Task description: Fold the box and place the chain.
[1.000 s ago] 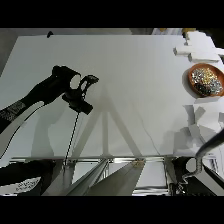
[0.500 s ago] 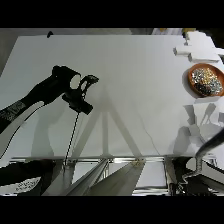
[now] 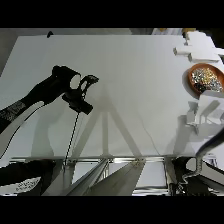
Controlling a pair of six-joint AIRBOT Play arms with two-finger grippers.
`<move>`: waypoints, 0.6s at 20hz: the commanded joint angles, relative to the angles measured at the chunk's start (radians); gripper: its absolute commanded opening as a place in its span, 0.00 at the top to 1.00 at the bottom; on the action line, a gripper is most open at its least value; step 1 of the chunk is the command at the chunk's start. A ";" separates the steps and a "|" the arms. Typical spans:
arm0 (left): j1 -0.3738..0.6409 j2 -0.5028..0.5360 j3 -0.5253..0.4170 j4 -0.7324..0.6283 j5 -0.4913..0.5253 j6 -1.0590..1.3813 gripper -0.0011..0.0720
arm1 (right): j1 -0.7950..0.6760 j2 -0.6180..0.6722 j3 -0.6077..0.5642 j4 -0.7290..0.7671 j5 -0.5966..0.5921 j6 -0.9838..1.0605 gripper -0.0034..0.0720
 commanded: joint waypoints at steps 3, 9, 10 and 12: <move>0.000 0.001 0.000 0.000 0.000 0.000 0.94 | 0.164 0.211 -0.005 0.374 0.186 -0.070 0.93; 0.000 0.001 0.000 -0.002 0.001 0.000 0.94 | 0.505 0.438 -0.148 0.766 0.293 -0.087 0.93; 0.000 0.001 0.000 -0.013 0.003 0.000 0.94 | 0.579 0.476 -0.184 0.774 0.299 -0.053 0.93; 0.000 0.001 0.000 -0.046 0.022 0.000 0.94 | 0.712 0.542 -0.237 0.819 0.294 -0.001 0.93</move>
